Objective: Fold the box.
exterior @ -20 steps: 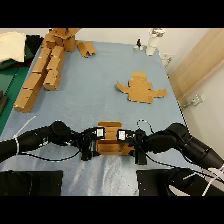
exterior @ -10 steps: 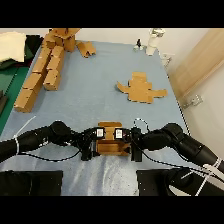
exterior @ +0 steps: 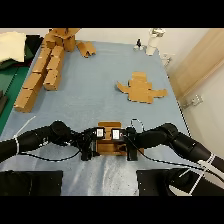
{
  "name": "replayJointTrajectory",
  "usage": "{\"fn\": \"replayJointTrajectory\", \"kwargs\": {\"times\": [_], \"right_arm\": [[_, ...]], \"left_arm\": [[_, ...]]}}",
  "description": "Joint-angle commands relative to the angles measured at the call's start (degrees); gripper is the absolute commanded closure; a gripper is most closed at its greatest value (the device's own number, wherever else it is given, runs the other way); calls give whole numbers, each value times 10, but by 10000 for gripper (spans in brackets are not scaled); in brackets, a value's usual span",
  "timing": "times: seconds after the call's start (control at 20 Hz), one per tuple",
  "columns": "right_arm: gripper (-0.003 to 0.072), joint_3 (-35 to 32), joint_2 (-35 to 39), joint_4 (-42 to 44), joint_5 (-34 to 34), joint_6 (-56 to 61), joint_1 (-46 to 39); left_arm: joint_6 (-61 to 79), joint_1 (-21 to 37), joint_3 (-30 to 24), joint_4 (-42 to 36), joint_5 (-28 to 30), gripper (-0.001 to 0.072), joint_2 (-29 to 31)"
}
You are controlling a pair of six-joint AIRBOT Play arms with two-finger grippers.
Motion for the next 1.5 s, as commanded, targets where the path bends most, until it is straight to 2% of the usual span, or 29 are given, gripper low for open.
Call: {"fn": "replayJointTrajectory", "kwargs": {"times": [0.0,0.1,0.45,0.55,0.6,0.65,0.7,0.75,0.85,0.95,1.1,1.25,1.45], "right_arm": [[350,0,-12,28,10,-13,0],[233,0,-19,35,10,-12,0],[233,-4,-22,26,-5,-11,0],[249,1,-18,-17,-26,44,-1],[255,7,-13,-67,-36,117,-1],[349,15,-6,-132,-49,201,-1],[569,24,2,-218,-65,305,-2],[652,33,10,-304,-86,402,-2],[682,48,27,-430,-141,535,-2],[682,53,42,-477,-188,621,-12],[682,48,42,-436,-236,729,-71],[682,32,42,-307,-232,738,-126],[682,-26,42,-216,-190,752,-133]], "left_arm": [[0,0,0,0,0,184,0],[0,0,0,0,0,185,0],[0,0,0,0,0,185,0],[0,0,0,0,0,185,0],[0,0,0,0,0,185,0],[0,0,0,0,0,185,0],[0,0,0,0,0,185,0],[0,0,0,0,0,184,0],[0,0,0,0,0,184,0],[0,0,0,0,0,185,0],[0,0,0,0,0,184,0],[0,0,0,0,0,185,0],[0,0,0,0,0,184,0]]}}
